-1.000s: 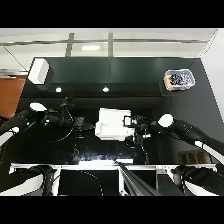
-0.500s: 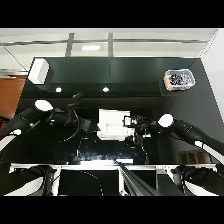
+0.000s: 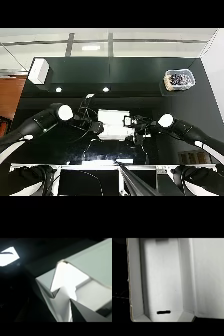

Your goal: Fold the box and place the chain.

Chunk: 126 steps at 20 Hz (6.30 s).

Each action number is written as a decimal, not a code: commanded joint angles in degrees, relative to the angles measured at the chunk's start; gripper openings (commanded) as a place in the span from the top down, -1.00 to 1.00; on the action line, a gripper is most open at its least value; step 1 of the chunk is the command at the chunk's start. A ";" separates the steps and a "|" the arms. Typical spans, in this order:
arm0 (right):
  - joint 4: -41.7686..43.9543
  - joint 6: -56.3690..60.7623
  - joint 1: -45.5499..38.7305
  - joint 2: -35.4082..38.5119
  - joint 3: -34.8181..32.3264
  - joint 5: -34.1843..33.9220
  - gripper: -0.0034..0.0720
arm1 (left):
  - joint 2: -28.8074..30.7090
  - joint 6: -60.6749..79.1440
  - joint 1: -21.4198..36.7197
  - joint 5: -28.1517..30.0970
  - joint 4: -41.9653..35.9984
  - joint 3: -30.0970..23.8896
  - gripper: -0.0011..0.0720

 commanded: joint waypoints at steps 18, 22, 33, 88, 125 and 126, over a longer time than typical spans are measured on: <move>0.00 0.00 0.04 0.00 -0.02 0.04 0.28 | -10.38 -39.63 -14.80 -12.59 25.05 12.70 0.03; 0.00 0.02 0.04 0.00 -0.02 0.04 0.28 | -10.75 -39.85 -14.80 -12.44 24.96 13.11 0.08; 0.02 0.00 0.04 -0.02 -0.02 0.04 0.28 | -11.67 -42.27 -14.80 -11.69 24.98 14.05 0.23; 5.64 8.81 0.09 4.15 0.13 2.36 0.43 | -12.15 -45.72 -14.67 -13.44 25.55 15.28 0.91; -5.05 75.60 -34.38 -1.11 -1.29 30.80 0.87 | -12.15 -45.70 -14.64 -12.55 25.18 15.28 0.90; -1.05 73.44 -30.95 -2.64 -1.27 30.03 0.87 | -12.15 -45.70 -14.64 -12.57 25.18 15.28 0.90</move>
